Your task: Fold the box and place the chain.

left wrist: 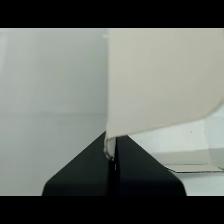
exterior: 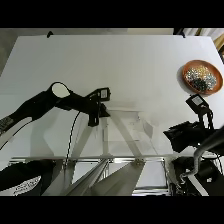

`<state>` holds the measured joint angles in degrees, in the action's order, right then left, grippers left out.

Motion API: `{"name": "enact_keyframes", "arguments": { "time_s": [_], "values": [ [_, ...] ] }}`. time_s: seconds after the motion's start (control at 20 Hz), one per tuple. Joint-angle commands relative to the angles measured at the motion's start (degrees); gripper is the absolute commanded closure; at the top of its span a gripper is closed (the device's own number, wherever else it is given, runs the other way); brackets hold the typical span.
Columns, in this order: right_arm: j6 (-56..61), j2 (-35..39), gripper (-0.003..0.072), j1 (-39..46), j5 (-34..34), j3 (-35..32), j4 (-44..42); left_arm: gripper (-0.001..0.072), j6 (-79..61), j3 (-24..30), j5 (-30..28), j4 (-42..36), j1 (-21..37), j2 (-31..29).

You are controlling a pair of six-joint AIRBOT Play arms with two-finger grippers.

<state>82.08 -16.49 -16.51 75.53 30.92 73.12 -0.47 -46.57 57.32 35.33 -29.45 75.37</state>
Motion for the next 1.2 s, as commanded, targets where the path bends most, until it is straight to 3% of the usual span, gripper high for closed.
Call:
{"name": "enact_keyframes", "arguments": {
  "time_s": [0.0,0.35,0.6,1.15],
  "values": [
    [-0.02,2.32,0.0359,-0.02,-0.09,0.02,0.37,0.0706,-6.27,2.49,-0.24,-3.28,-3.61,0.24],
    [-0.02,2.32,0.0359,-0.02,-1.68,0.02,0.37,0.0705,-11.72,2.49,-11.15,-8.20,-4.74,1.99],
    [0.13,2.32,0.0360,-0.02,-2.67,0.02,0.33,0.0705,-14.84,2.49,-11.47,-15.34,-4.85,6.05],
    [0.17,2.32,0.0360,-0.02,-3.13,0.02,0.37,0.0703,-14.97,2.49,-15.39,-14.73,-4.94,8.35]
  ]
}}
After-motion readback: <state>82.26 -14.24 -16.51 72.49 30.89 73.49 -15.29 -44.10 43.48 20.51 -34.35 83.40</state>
